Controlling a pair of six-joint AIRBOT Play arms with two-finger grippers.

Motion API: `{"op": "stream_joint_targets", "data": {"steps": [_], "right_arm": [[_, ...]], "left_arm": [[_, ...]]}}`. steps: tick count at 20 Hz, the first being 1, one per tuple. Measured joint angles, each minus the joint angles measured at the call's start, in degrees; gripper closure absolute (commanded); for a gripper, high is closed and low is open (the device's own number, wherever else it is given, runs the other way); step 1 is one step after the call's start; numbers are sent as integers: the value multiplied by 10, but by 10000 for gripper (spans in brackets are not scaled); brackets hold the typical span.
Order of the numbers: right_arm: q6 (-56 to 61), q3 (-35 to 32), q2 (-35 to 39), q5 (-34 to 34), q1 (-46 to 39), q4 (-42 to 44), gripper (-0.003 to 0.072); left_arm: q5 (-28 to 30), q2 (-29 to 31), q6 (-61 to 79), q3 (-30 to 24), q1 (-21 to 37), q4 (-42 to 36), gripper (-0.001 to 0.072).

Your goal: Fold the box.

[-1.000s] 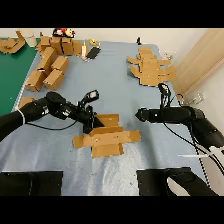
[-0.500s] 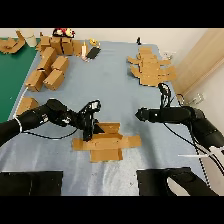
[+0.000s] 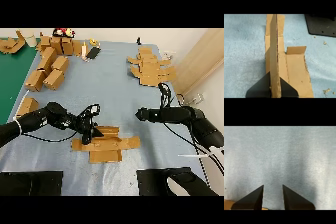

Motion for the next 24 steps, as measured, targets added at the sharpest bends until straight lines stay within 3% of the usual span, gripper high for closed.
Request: {"op": "stream_joint_targets", "data": {"steps": [2,3,4,8,13,18,24], "right_arm": [[0,0,0,0,0,0,329],[0,0,0,0,0,0,400],[0,0,0,0,0,1,688],[0,0,1,-22,2,15,685],[3,0,42,-120,66,14,685],[71,0,112,-211,204,-57,685],[75,-4,132,-222,440,-211,685]], "left_arm": [[0,0,0,-2,0,2,698],[2,0,0,-2,0,3,698],[2,0,0,-3,0,3,698],[3,0,0,-3,0,5,698],[3,0,0,-3,0,6,698],[3,0,-1,-3,0,6,698],[3,0,-1,-3,0,6,698]]}}
